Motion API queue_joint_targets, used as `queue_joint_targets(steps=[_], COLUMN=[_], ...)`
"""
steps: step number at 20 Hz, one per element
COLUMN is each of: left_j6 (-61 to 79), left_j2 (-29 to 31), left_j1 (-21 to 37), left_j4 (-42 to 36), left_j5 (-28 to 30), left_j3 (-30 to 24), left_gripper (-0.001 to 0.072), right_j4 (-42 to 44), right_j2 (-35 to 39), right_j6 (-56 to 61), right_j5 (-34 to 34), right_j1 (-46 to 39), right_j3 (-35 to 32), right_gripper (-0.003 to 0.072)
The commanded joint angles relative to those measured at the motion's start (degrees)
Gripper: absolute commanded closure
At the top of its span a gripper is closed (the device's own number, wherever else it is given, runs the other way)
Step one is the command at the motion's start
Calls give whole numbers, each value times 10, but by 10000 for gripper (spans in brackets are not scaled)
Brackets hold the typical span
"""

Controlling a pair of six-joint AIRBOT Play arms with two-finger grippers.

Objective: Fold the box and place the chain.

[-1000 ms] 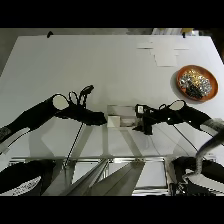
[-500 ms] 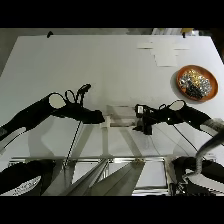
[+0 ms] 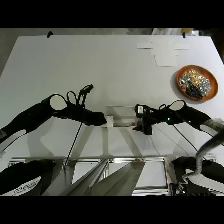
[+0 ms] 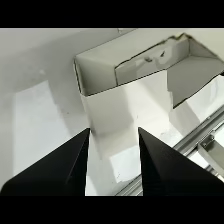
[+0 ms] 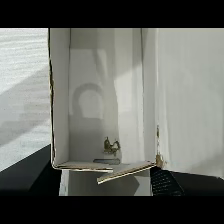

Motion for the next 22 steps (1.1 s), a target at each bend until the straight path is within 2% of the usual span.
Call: queue_joint_targets(steps=[1, 9, 15, 22], left_j6=[-16, -92, -183, -240], left_j2=[0, 0, 0, -10], left_j1=[-19, -67, -85, -104], left_j4=[-7, 57, 145, 186], left_j5=[30, 94, 97, 94], left_j3=[1, 2, 5, 43], left_gripper=[359, 360, 360, 360], right_j4=[0, 0, 0, 0], right_j2=[0, 0, 0, 0], right_j6=[0, 0, 0, 0], right_j5=[1, 1, 1, 1], right_j1=[0, 0, 0, 0], right_j3=[0, 0, 0, 0], right_gripper=[250, 250, 250, 250])
